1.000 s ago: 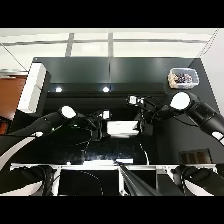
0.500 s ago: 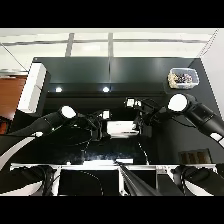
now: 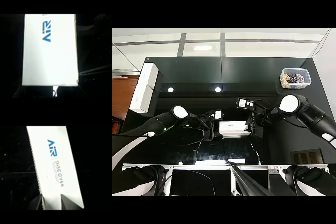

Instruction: Fold the box and place the chain.

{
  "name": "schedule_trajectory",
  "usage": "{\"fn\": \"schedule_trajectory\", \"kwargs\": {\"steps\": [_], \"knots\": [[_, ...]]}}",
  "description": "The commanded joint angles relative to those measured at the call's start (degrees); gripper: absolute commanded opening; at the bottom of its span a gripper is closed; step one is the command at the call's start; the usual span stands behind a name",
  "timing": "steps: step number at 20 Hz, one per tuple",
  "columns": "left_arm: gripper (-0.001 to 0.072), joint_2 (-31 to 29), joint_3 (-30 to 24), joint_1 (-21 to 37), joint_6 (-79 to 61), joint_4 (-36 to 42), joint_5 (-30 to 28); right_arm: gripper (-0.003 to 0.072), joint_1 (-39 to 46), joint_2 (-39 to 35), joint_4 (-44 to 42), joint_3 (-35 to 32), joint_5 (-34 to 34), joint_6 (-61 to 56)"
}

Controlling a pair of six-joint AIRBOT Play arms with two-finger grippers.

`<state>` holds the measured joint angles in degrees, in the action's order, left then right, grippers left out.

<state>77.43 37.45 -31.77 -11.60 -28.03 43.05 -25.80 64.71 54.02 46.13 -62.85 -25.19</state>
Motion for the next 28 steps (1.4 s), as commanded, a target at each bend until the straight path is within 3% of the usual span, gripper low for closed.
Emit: {"fn": "schedule_trajectory", "kwargs": {"steps": [1,13,19,21,22,23,26,28], "knots": [[0.0421,0.04,0.02,-0.04,0.04,-0.02,-0.02,0.0263,-0.02,0.02,-0.17,-0.72,-0.11,-0.13],[0.0422,0.04,0.02,-0.04,0.04,0.0,0.0,0.0264,0.04,-0.46,-0.61,-0.72,-0.9,-10.86],[0.0422,0.04,0.02,-0.04,0.04,-0.02,0.0,0.0263,4.98,-3.13,-0.66,3.02,-8.17,-31.06],[0.0421,0.04,0.02,-0.04,0.04,0.0,0.0,0.0237,7.41,-3.23,-1.77,1.86,-9.81,-42.95],[0.0421,0.04,0.02,-0.04,0.04,-0.02,0.0,0.0067,7.72,-3.23,-4.63,0.07,-8.66,-45.11],[0.0421,0.04,0.02,-0.04,0.04,-0.02,0.0,0.0017,7.69,-3.17,-9.64,-2.29,-6.01,-45.05],[0.0422,0.04,0.02,-0.04,0.04,0.0,0.0,0.0017,7.48,-1.53,-27.67,-8.13,1.31,-42.69],[0.0421,0.04,0.02,-0.04,0.04,0.0,0.0,0.0017,7.45,0.81,-32.04,-9.05,2.34,-40.52]]}}
